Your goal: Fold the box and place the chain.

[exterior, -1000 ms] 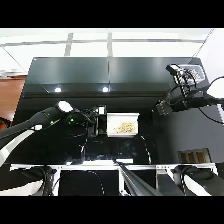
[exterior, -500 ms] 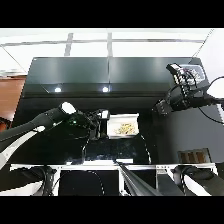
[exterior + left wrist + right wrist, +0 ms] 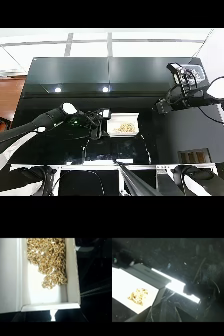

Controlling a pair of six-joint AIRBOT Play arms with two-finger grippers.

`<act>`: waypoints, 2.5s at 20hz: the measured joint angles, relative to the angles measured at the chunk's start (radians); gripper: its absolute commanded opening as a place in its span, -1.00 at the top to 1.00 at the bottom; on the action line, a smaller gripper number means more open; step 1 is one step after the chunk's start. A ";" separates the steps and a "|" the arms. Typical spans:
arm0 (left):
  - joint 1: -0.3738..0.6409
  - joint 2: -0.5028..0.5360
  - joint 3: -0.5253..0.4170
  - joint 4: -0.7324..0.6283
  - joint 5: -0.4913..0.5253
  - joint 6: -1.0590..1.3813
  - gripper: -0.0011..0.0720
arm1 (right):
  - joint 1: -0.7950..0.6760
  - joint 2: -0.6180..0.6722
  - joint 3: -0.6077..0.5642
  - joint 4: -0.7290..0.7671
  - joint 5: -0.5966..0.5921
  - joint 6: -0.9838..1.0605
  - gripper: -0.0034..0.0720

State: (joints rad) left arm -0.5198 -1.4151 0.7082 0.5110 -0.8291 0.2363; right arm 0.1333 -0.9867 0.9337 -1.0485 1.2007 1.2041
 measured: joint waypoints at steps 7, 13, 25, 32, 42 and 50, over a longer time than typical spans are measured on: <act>-0.001 0.000 0.000 -0.002 0.007 -0.007 0.04 | 0.000 -0.003 -0.026 0.002 -0.044 0.000 -0.80; -0.001 0.000 0.000 -0.002 0.009 -0.009 0.04 | 0.003 -0.076 -0.037 0.161 -0.193 -0.018 -0.77; -0.001 0.000 0.000 -0.002 0.010 -0.009 0.04 | 0.129 -0.250 -0.007 0.262 -0.100 -0.608 -0.77; -0.001 0.000 0.000 -0.002 0.010 -0.009 0.04 | 0.175 -0.254 -0.026 0.232 -0.035 -0.798 -0.77; -0.001 0.000 0.000 -0.002 0.008 -0.010 0.04 | 0.232 -0.254 -0.032 0.201 -0.011 -0.856 -0.77; -0.001 0.000 0.000 -0.001 0.006 -0.009 0.04 | 0.258 -0.254 -0.032 0.176 -0.043 -0.860 0.38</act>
State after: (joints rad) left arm -0.5205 -1.4151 0.7082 0.5102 -0.8230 0.2276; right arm 0.3912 -1.2404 0.9020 -0.8722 1.1580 0.3439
